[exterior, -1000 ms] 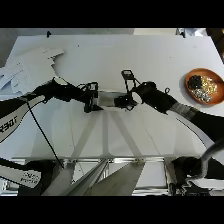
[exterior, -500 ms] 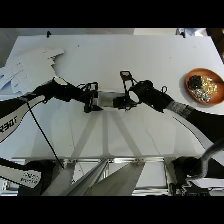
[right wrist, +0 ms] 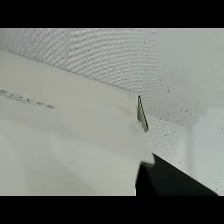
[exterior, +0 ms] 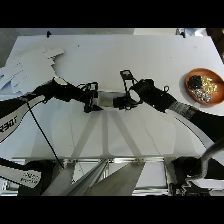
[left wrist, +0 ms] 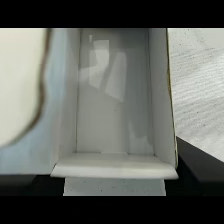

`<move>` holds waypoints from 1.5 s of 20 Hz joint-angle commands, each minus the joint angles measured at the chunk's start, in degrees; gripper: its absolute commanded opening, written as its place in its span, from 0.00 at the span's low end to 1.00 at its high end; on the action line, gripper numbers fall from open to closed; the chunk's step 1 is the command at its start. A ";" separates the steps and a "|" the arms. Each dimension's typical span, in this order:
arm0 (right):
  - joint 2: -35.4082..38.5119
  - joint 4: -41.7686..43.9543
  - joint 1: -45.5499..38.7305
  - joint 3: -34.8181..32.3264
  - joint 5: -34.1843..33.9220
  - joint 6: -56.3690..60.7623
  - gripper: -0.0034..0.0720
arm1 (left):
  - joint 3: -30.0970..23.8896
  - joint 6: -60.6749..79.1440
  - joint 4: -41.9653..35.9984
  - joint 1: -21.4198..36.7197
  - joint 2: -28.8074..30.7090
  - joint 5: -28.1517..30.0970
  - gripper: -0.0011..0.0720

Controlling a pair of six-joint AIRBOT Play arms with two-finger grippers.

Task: Fold the box and place the chain.

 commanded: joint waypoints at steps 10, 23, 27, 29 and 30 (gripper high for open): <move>-1.16 0.07 0.70 0.07 -2.25 0.09 0.07 | 0.04 0.00 0.02 0.00 0.02 0.00 0.47; -1.22 -0.09 1.57 0.13 -2.89 0.13 0.51 | 0.04 0.00 0.00 0.00 0.02 0.00 0.47; -1.29 -4.85 1.60 0.13 0.90 11.37 0.49 | 0.04 0.00 0.00 0.00 0.02 0.00 0.47; -1.29 -7.37 2.01 0.13 1.09 13.38 0.49 | 0.04 0.00 0.00 0.00 0.02 0.00 0.47; -1.44 -8.48 2.29 0.13 1.07 14.99 0.49 | 0.04 0.00 0.00 0.00 0.02 0.00 0.47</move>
